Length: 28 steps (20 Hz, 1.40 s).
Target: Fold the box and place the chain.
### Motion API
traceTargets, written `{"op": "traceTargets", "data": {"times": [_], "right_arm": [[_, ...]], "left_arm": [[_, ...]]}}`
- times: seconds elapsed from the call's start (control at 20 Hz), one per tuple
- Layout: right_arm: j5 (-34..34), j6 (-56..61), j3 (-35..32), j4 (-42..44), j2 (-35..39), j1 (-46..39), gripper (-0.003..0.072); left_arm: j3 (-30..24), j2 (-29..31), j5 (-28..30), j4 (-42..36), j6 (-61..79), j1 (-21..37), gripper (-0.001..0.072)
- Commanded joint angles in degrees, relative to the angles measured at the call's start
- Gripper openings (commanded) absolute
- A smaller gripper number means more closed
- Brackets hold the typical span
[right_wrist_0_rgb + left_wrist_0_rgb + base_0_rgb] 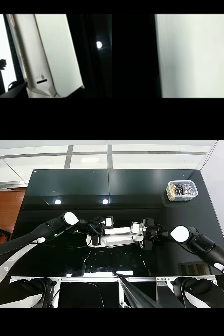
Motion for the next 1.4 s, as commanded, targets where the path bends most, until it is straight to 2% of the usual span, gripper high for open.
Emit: {"op": "traceTargets", "data": {"times": [0.0, 0.2, 0.3, 0.45, 0.6, 0.8, 1.05, 1.35], "right_arm": [[2.10, -4.66, -0.13, 6.99, -1.51, -0.28, 0.0703], [4.35, -17.88, -0.81, 19.76, -6.54, -0.28, 0.0702], [4.35, -20.65, -0.81, 21.64, -9.05, -0.46, 0.0702], [4.48, -22.08, -0.81, 21.55, -11.21, -2.91, 0.0703], [7.50, -26.40, -0.87, 21.55, -11.37, -6.97, 0.0702], [8.17, -30.45, -1.09, 22.01, -13.75, -7.50, 0.0702], [6.14, -27.65, -1.03, 21.40, -13.75, -7.15, 0.0702], [4.24, -21.97, -1.03, 13.92, -14.19, -4.50, 0.0702]], "left_arm": [[0.04, -0.04, -0.59, 0.00, 0.57, -0.02, 0.0029], [0.04, -0.04, -0.59, -0.04, 0.55, -0.04, 0.0029], [0.04, -0.04, -0.61, -0.04, 0.55, -0.04, 0.0029], [0.04, -0.04, -0.61, -0.04, 0.52, -0.04, 0.0029], [0.04, -0.04, -0.59, -0.04, 0.52, -0.04, 0.0029], [0.04, -0.04, -0.59, -0.07, 0.52, -0.04, 0.0029], [0.04, -0.04, -0.59, -0.04, 0.52, -0.04, 0.0029], [0.04, -0.04, 0.04, -0.07, 0.52, -0.04, 0.0029]]}}
